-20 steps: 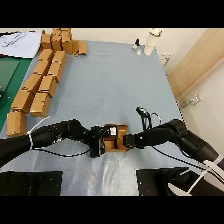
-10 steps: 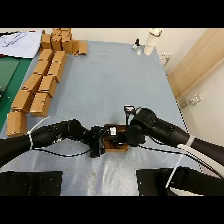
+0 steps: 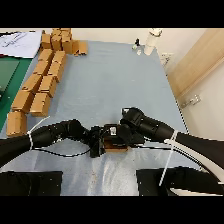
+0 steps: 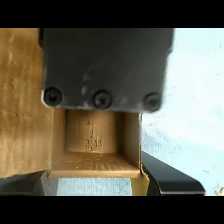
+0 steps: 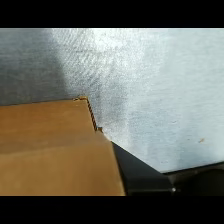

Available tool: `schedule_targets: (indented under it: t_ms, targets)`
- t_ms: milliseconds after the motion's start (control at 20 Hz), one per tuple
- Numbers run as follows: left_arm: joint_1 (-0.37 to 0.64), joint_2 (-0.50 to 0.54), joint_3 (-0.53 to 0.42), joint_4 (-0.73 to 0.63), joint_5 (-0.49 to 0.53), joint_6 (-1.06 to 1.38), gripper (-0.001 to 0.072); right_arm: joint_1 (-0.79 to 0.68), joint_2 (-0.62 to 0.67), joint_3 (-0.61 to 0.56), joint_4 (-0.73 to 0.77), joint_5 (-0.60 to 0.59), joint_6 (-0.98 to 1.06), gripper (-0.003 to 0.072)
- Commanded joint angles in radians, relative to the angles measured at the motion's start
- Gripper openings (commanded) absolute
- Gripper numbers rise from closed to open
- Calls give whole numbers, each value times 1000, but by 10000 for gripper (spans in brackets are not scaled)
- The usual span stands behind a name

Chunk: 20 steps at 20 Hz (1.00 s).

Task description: Fold the box.

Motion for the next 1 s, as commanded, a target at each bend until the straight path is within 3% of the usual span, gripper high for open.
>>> schedule_targets:
  t_ms: [0,100,150,200,300,550,650,700,950]
  targets:
    - [0,1,1,0,0,0,510,2,-35,3,-6,9,5,308]
    - [0,1,1,0,0,0,511,2,-35,3,-6,44,5,202]
    - [0,1,1,0,0,0,510,2,-35,3,-6,54,5,185]
    - [0,1,1,0,0,0,510,2,-35,3,-6,59,3,93]
    - [0,1,1,0,0,0,510,2,-35,3,2,65,-10,4]
    - [0,1,1,0,0,0,511,2,-34,3,19,67,-32,12]
    - [0,1,1,0,0,0,510,2,-28,3,18,41,-31,204]
    - [0,1,1,0,0,0,511,1,-21,4,17,21,-31,235]
    - [0,1,1,0,0,0,510,-1,57,4,-2,1,-27,235]
